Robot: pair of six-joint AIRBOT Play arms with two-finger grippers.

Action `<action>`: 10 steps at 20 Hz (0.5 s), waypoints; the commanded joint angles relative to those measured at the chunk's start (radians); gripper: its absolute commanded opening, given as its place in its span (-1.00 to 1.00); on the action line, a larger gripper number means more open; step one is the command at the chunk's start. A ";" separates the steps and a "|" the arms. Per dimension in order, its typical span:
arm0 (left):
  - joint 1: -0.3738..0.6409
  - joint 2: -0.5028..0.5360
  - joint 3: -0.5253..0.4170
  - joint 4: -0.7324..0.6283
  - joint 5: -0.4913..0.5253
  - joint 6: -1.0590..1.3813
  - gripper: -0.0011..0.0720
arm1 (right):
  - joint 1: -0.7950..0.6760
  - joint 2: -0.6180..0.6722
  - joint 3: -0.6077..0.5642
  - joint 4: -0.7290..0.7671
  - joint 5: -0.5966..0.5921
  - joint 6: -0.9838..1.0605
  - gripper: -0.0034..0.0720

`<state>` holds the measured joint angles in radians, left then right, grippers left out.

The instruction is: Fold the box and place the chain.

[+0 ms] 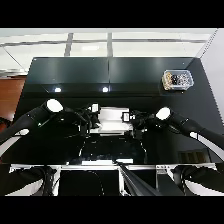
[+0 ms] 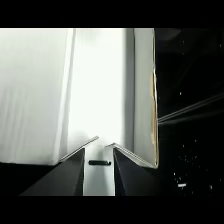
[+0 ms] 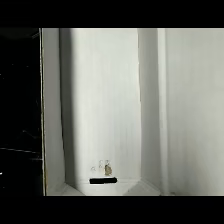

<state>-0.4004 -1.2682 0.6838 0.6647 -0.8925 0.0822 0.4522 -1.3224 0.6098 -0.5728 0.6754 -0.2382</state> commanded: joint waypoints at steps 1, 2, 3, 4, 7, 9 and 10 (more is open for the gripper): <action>-0.012 -0.040 -0.001 -0.074 0.007 0.005 -0.38 | 0.001 -0.001 0.001 0.000 0.000 -0.001 -0.56; -0.019 -0.050 -0.001 -0.074 0.008 0.005 -0.38 | 0.001 -0.001 0.001 0.000 0.000 -0.001 -0.56; -0.026 -0.056 -0.001 -0.075 0.014 0.005 -0.38 | 0.001 -0.001 0.001 0.000 0.000 -0.001 -0.56; -0.033 -0.056 -0.001 -0.075 0.027 0.004 -0.38 | 0.001 -0.001 0.001 0.000 0.000 -0.001 -0.56; -0.035 -0.056 -0.001 -0.067 0.032 0.005 -0.73 | 0.001 -0.001 0.001 0.000 0.000 -0.001 -0.56; -0.036 -0.056 -0.001 -0.044 0.030 0.005 -0.75 | 0.001 -0.001 0.001 0.000 0.000 -0.001 -0.56; -0.035 -0.056 -0.001 -0.045 0.029 0.005 -0.32 | 0.001 -0.001 0.001 0.000 0.000 -0.001 -0.56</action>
